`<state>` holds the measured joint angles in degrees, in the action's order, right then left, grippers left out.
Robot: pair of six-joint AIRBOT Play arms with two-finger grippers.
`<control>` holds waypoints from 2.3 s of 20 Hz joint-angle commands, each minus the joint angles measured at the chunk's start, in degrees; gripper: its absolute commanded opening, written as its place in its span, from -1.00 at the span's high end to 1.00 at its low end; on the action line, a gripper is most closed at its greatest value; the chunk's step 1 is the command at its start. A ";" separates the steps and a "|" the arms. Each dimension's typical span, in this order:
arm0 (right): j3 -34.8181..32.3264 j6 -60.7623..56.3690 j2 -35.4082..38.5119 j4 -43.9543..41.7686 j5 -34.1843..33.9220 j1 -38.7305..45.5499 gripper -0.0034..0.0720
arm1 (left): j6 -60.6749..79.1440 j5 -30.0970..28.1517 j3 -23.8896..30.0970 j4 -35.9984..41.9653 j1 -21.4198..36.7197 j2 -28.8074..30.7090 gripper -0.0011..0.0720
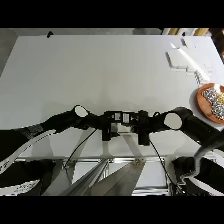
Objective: Fold the box and place the chain.
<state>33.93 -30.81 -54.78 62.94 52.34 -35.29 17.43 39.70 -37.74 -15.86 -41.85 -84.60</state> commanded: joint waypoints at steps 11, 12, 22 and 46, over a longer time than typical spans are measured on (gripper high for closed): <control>-0.57 -37.35 13.11 18.27 12.33 33.73 0.88 | 0.35 -0.02 0.00 -0.24 0.04 0.04 0.51; -0.57 -37.33 13.11 18.27 13.40 35.23 0.87 | 0.33 -0.02 0.00 -0.24 0.04 0.04 0.51; -0.55 -37.31 13.11 18.18 13.44 36.72 0.87 | 0.35 -0.02 0.00 -0.22 0.04 0.04 0.51; -0.55 -37.31 13.11 18.21 13.44 36.72 0.87 | 0.35 0.00 0.00 -0.28 0.04 0.07 0.51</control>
<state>33.41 -68.12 -41.71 81.14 65.76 1.39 17.76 39.70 -37.74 -16.05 -41.85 -84.60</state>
